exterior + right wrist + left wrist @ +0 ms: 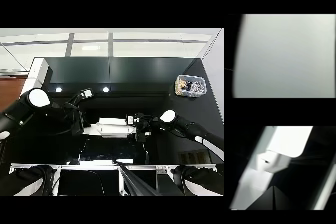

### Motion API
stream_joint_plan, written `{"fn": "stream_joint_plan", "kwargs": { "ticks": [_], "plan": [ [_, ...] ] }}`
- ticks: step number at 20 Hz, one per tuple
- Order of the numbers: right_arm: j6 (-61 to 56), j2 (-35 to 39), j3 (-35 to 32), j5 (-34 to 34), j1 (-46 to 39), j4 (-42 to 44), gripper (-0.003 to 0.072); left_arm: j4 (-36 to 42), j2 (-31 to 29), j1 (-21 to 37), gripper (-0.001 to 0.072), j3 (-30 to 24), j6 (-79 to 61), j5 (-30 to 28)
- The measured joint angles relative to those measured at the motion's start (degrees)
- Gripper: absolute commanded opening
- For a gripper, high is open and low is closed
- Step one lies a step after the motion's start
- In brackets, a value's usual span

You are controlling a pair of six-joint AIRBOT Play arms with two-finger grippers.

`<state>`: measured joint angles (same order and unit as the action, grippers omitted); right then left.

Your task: Fold the box and place the chain.

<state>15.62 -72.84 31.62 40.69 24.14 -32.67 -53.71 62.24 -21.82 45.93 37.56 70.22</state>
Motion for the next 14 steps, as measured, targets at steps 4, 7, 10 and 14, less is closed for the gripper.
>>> {"fn": "stream_joint_plan", "kwargs": {
  "ticks": [4, 7, 10, 14],
  "plan": [
    [0.0, 0.0, 0.0, 0.0, 0.0, 0.0, 0.0485, 12.4, -0.7, -4.0, 0.0025, -6.0, 6.1, -4.7],
    [0.0, 0.0, 0.0, 0.0, 0.0, 0.0, 0.0485, 22.1, -0.7, -6.1, 0.0026, -9.1, 4.6, -21.3],
    [0.0, 0.0, 0.0, 0.0, 0.0, 0.0, 0.0485, 26.5, 1.4, -6.6, 0.0025, -9.4, 3.8, -36.8],
    [0.0, 0.0, 0.0, 0.0, 0.0, 0.0, 0.0485, 23.5, 8.3, -6.8, 0.0025, -6.3, 2.4, -37.7]
  ]
}}
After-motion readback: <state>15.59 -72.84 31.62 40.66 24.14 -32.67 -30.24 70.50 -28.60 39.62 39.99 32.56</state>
